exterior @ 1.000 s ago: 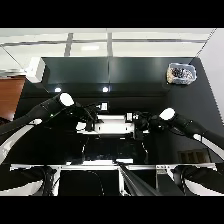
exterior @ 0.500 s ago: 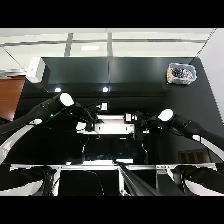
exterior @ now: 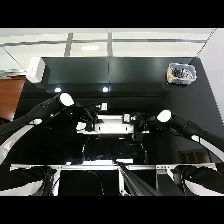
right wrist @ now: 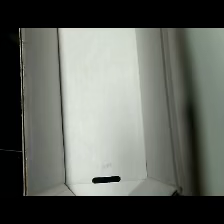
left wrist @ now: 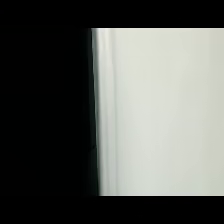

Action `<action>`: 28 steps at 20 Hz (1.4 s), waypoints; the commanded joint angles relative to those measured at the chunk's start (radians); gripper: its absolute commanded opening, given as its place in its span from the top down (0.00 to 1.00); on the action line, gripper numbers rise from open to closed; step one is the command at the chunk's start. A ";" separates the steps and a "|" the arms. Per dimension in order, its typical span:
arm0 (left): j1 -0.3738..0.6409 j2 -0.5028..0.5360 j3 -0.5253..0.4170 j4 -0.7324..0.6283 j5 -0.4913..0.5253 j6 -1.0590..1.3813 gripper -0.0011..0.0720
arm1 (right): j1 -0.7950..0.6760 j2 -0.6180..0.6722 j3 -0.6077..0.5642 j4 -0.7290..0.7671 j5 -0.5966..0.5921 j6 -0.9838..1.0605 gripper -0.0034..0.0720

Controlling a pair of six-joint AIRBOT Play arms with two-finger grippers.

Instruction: Fold the box and place the chain.

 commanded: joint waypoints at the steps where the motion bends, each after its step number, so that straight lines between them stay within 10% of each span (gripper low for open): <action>1: -0.001 0.000 0.000 0.000 0.000 0.000 0.95 | 0.008 -0.002 0.001 -0.023 -0.013 0.010 0.06; 10: -0.001 0.000 0.000 0.000 0.000 0.000 0.94 | 0.008 -0.002 0.001 -0.024 -0.013 0.010 0.23; 14: 0.011 0.034 0.002 0.019 -0.011 -0.149 0.06 | 0.008 -0.002 0.001 -0.025 -0.013 0.009 0.23; 15: 0.019 0.053 0.005 0.041 -0.029 -0.193 0.03 | 0.008 -0.002 0.001 -0.026 -0.010 0.009 0.23; 22: 0.102 0.262 0.009 0.314 -0.167 -0.522 0.05 | 0.008 -0.002 0.001 -0.032 -0.009 0.009 0.39; 23: 0.113 0.290 0.009 0.327 -0.190 -0.600 0.19 | 0.008 -0.002 0.001 -0.032 -0.009 0.009 0.39; 25: 0.132 0.315 0.008 0.284 -0.280 -0.745 0.88 | 0.008 -0.002 0.001 -0.032 -0.009 0.009 0.39; 28: 0.126 0.286 -0.046 -0.015 -0.444 -0.761 0.95 | 0.009 -0.002 0.001 -0.032 -0.009 0.009 0.39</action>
